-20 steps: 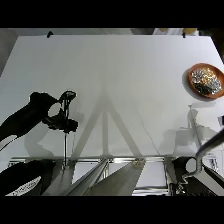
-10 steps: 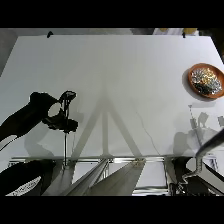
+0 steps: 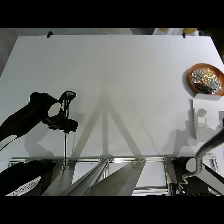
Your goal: Fold the box and place the chain.
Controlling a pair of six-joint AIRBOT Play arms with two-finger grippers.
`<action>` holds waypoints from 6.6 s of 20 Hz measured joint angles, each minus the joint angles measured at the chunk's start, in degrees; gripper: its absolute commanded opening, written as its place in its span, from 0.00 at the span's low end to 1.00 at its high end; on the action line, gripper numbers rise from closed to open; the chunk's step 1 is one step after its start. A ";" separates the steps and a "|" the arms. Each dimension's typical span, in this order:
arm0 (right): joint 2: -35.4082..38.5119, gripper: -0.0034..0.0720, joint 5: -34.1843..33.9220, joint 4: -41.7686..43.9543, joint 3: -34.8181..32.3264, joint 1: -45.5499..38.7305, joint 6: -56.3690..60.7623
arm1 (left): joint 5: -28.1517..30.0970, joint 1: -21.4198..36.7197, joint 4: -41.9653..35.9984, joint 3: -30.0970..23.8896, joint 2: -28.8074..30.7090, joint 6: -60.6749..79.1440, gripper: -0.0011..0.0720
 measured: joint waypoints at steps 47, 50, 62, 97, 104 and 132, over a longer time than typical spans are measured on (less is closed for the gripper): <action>30.27 0.07 8.96 50.82 -16.57 53.46 -8.39 | 9.88 10.80 -66.55 9.05 -26.40 65.48 0.94; 30.27 0.07 8.90 50.80 -16.59 53.46 -8.41 | 12.52 7.02 -68.98 9.22 -28.30 67.49 0.94; 30.25 0.07 8.81 50.64 -16.59 53.48 -8.39 | 9.68 6.14 -70.18 9.29 -29.31 72.32 0.02; 30.25 0.47 5.84 44.54 -7.52 53.48 -8.39 | 34.25 -6.88 -60.48 9.29 -21.77 112.87 0.02; 30.25 0.47 5.84 44.52 -7.52 53.48 -8.39 | 33.77 -7.21 -60.15 9.77 -22.05 115.43 0.02; 30.25 0.47 5.90 44.52 -7.52 53.48 -8.44 | 29.35 -7.08 -56.57 12.76 -24.28 115.62 0.03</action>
